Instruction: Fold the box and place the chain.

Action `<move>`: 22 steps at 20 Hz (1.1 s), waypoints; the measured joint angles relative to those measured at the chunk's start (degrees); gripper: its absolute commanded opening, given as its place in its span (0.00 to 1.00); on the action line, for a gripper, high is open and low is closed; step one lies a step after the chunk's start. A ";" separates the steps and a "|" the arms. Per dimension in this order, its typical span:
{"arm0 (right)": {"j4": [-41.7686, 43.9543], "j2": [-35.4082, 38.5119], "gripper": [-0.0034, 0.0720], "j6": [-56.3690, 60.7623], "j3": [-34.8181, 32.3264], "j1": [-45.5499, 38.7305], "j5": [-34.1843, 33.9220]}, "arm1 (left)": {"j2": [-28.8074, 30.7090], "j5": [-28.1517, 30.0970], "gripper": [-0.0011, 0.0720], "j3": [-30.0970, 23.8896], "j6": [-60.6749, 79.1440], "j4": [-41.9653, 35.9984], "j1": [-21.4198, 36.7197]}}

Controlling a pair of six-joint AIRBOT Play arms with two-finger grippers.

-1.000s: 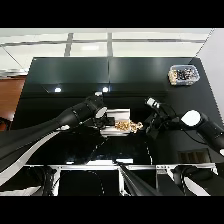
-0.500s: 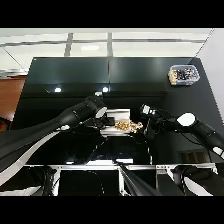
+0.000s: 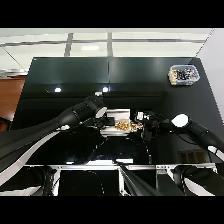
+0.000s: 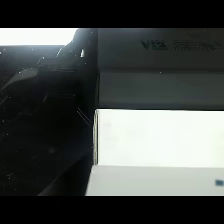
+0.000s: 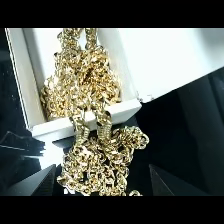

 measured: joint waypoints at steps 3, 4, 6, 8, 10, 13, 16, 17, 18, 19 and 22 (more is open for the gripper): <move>0.83 -1.55 1.00 -0.28 -0.02 0.26 0.22 | 0.00 0.02 0.06 -0.02 -0.02 0.00 0.00; 0.85 -2.10 1.00 -0.37 -0.04 0.33 0.33 | 0.00 0.04 0.06 -0.02 0.00 0.00 0.00; 0.79 -2.73 1.00 -0.42 -0.04 0.48 0.00 | 0.00 0.07 0.06 -0.02 -0.02 0.00 0.00; 0.87 -3.08 1.00 -0.42 -0.04 0.55 -0.13 | 0.00 0.09 0.06 0.00 -0.02 -0.02 0.00; 0.90 -3.28 1.00 -0.42 -0.02 0.61 -0.55 | 0.00 0.09 0.06 -0.02 -0.02 -0.07 0.00; 0.35 -3.43 0.42 -0.44 0.00 0.61 -1.14 | 0.00 0.07 0.06 -0.02 -0.04 -0.17 0.00; -1.60 -3.50 0.06 -0.37 0.00 0.66 -0.74 | 0.00 0.07 0.06 -0.02 -0.02 -0.20 0.00; -2.01 -3.48 0.07 0.22 0.00 0.66 -0.66 | 0.00 0.07 0.06 0.00 -0.02 -0.20 0.00; -2.49 -3.39 0.07 1.14 0.00 0.66 -0.48 | 0.00 0.07 0.06 -0.02 -0.04 -0.20 0.00; -2.93 -3.08 0.06 2.56 0.00 0.61 -0.37 | 0.00 0.07 0.06 -0.02 -0.02 -0.20 0.00; -5.68 -0.63 0.06 11.41 0.74 0.52 0.61 | 0.00 0.02 0.06 0.00 -0.07 -0.22 0.00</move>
